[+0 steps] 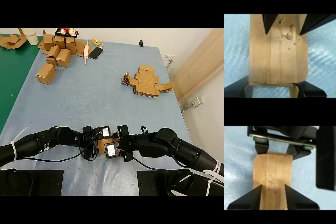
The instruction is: Fold the box.
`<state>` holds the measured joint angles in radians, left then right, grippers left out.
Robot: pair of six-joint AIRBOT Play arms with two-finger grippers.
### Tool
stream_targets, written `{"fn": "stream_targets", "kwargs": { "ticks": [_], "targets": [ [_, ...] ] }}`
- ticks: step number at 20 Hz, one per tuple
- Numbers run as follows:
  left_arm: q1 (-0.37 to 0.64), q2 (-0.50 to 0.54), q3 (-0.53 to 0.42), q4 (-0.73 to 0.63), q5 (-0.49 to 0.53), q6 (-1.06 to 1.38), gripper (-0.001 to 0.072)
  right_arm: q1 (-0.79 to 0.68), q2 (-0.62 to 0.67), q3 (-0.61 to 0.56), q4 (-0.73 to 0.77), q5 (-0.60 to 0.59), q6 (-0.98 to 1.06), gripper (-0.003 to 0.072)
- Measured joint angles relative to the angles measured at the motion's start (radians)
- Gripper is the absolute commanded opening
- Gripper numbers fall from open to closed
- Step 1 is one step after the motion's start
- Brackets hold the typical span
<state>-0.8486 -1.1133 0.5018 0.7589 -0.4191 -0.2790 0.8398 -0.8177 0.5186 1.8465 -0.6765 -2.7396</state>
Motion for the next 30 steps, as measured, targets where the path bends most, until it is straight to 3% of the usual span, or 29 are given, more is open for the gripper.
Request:
{"fn": "stream_targets", "kwargs": {
  "ticks": [23, 28, 30],
  "targets": [
    [0.000, 0.000, 0.000, 0.000, 0.000, 0.000, 0.0539, 0.119, 0.063, -0.085, -0.201, 0.082, 0.203, 0.0449],
    [0.000, 0.000, 0.000, 0.000, 0.000, 0.000, 0.0539, 0.127, 0.064, -0.094, -0.231, 0.094, 0.239, 0.0431],
    [0.000, 0.000, 0.000, 0.000, 0.000, 0.000, 0.0539, 0.127, 0.064, -0.095, -0.246, 0.099, 0.245, 0.0365]
  ]
}}
